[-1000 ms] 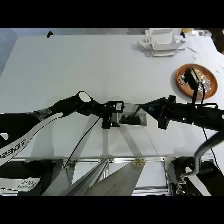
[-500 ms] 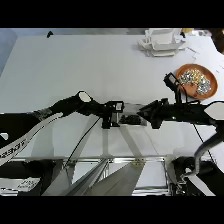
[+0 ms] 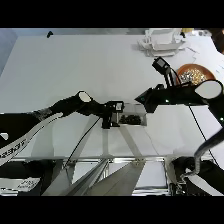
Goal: Fold the box and place the chain.
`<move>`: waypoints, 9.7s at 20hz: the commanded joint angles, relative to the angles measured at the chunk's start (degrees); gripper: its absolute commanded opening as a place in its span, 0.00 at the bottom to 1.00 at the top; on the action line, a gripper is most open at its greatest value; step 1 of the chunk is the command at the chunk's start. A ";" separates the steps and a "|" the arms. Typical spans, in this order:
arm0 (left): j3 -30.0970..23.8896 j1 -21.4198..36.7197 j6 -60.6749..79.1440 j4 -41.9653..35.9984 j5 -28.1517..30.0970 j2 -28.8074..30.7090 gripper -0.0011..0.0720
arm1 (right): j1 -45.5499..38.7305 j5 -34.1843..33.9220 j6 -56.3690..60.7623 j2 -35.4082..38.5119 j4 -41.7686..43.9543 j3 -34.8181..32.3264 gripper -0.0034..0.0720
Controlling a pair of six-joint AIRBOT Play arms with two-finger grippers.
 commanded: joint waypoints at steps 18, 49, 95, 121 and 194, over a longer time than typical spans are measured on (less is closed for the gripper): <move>0.00 0.04 0.00 0.02 0.02 0.02 0.06 | 9.60 5.35 -10.93 -6.62 -10.01 -1.22 0.38; 0.00 0.04 0.00 0.04 0.02 0.02 0.06 | 9.60 -4.31 -16.70 -1.27 -16.68 -7.17 0.20; 0.00 0.04 0.00 0.02 0.02 0.02 0.06 | 9.57 -4.61 -16.17 3.28 -13.25 -12.81 0.08; 0.00 0.04 0.00 0.02 0.02 0.02 0.06 | 9.53 -10.58 -12.44 7.85 -13.66 -16.83 0.08; -0.17 53.37 -78.25 42.95 -9.49 29.97 0.07 | -10.88 26.36 37.42 13.60 -39.17 -16.61 0.08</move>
